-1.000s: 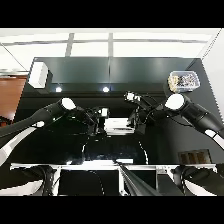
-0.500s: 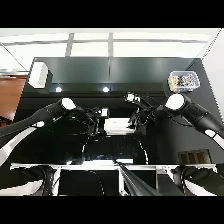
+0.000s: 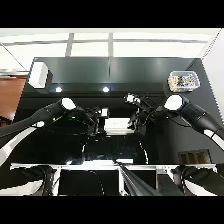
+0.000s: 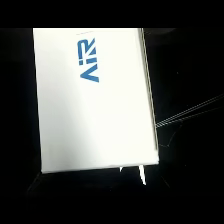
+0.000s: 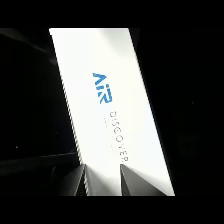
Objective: Fold the box and place the chain.
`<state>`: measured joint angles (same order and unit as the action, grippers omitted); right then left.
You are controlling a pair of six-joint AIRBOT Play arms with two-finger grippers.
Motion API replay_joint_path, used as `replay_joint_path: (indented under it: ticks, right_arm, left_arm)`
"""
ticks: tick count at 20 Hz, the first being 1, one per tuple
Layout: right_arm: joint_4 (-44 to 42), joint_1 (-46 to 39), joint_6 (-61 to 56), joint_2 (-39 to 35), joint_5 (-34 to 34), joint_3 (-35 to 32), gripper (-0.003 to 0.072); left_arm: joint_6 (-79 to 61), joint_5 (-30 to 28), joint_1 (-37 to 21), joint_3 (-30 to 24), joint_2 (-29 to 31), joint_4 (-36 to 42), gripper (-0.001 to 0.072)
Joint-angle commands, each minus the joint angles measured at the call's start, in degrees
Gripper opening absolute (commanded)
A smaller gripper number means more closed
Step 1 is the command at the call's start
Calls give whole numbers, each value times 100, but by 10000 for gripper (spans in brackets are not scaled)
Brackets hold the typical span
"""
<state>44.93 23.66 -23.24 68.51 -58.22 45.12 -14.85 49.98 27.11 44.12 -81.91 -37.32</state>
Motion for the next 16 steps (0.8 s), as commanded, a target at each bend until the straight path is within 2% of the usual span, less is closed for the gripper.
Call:
replay_joint_path:
  ticks: [1, 4, 5, 6, 7, 9, 11, 13, 16]
  right_arm:
    - [-22, -26, -505, -149, -492, 243, 265]
    - [-9, -439, -1718, -442, -1355, 468, 263]
    - [-31, -682, -2258, -444, -1696, 442, 202]
    - [-214, -903, -2789, -444, -1801, 280, 11]
    - [-680, -1047, -3023, -442, -1781, 20, 17]
    - [-2199, -1069, -2448, -431, -1515, -658, 17]
    - [-3362, -931, -2133, -385, -579, -1169, 17]
    - [-3547, -686, -2135, -260, 199, -1255, 17]
    - [-3390, -457, -2275, -7, 549, -1257, 17]
  left_arm:
    - [4, 0, 2, 2, -4, 2, 409]
    - [4, 0, 0, 2, -2, 2, 408]
    - [2, 0, 0, 2, -2, 2, 409]
    - [2, 0, 2, 2, -2, 2, 408]
    - [2, 0, 2, 2, -2, 2, 408]
    - [2, 0, 2, 2, -2, 2, 408]
    - [2, -2, 2, 2, -2, 2, 408]
    - [2, -2, 2, 2, -2, 2, 408]
    - [2, -2, 2, 2, -2, 2, 408]
